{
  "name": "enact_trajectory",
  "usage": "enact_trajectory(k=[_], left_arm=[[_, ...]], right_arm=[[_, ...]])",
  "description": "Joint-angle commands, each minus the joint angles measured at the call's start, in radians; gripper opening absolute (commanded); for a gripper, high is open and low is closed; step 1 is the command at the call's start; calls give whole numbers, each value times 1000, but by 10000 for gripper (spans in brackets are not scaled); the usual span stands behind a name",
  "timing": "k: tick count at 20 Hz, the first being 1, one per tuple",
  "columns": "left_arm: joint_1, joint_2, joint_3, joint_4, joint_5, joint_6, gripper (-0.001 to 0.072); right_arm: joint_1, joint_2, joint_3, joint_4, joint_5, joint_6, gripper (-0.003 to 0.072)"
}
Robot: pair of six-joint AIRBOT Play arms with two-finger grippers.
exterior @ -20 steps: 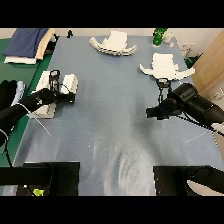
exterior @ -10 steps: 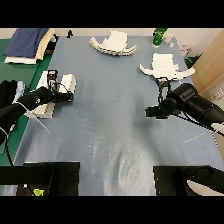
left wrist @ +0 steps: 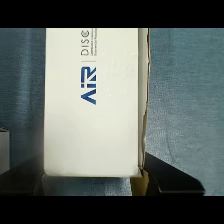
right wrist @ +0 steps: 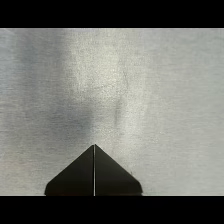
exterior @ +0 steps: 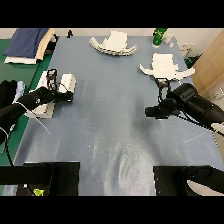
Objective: Fold the box.
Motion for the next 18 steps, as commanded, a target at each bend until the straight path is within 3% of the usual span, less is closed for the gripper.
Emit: enact_trajectory(k=[1,8,9,10,15,18], left_arm=[[1,0,1,0,1,0,452],[1,0,1,0,1,0,463],[1,0,1,0,0,0,614],[1,0,1,0,-1,0,687],[2,7,2,0,-20,0,689],[4,45,3,1,-90,1,689]], right_arm=[[1,0,1,2,1,0,4],[1,0,1,2,1,0,4],[1,0,1,2,1,0,4],[1,0,1,2,1,0,4],[1,0,1,2,0,0,4],[1,0,1,2,-3,0,4]])
